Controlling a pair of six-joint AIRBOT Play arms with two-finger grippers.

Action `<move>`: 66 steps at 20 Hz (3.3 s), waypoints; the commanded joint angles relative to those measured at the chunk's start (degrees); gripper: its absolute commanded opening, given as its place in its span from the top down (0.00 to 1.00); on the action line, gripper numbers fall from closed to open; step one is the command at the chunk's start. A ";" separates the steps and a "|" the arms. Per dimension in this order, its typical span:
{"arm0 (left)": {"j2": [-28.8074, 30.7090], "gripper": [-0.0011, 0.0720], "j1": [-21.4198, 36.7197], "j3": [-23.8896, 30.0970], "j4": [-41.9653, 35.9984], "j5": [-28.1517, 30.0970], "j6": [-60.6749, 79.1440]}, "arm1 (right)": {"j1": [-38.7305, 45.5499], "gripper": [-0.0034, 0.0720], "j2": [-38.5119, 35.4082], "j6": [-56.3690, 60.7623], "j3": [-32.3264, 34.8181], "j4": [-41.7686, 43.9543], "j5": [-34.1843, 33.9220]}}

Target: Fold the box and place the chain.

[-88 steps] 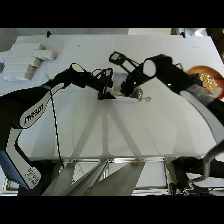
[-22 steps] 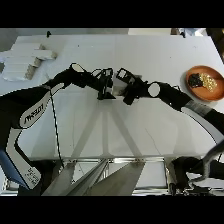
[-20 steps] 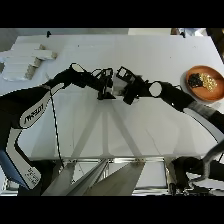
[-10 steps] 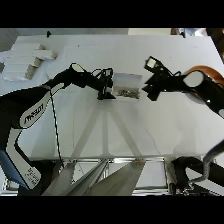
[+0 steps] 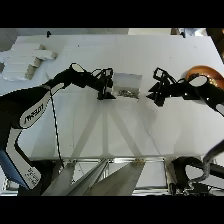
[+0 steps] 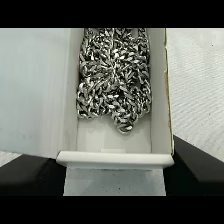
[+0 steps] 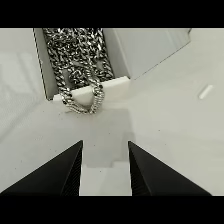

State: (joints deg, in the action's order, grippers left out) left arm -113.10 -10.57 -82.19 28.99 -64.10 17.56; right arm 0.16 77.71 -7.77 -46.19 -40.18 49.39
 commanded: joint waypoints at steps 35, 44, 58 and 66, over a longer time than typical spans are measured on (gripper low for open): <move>0.04 0.44 0.00 -0.02 0.02 0.02 0.02 | -4.63 0.94 -4.09 -10.75 0.13 13.05 -7.76; 0.04 0.44 0.00 -0.02 0.00 0.02 0.00 | -10.21 0.71 -4.83 -5.53 0.13 10.05 -3.69; 0.04 0.44 0.00 -0.02 0.00 0.02 0.00 | -6.84 0.70 2.80 37.44 -29.86 5.95 12.00; 0.04 0.44 0.00 -0.02 0.00 0.02 0.00 | -6.29 0.56 20.57 48.24 -38.56 0.09 13.75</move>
State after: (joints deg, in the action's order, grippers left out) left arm -113.10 -10.55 -82.19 28.99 -64.10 17.56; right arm -6.22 93.25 37.32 -82.94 -38.33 61.54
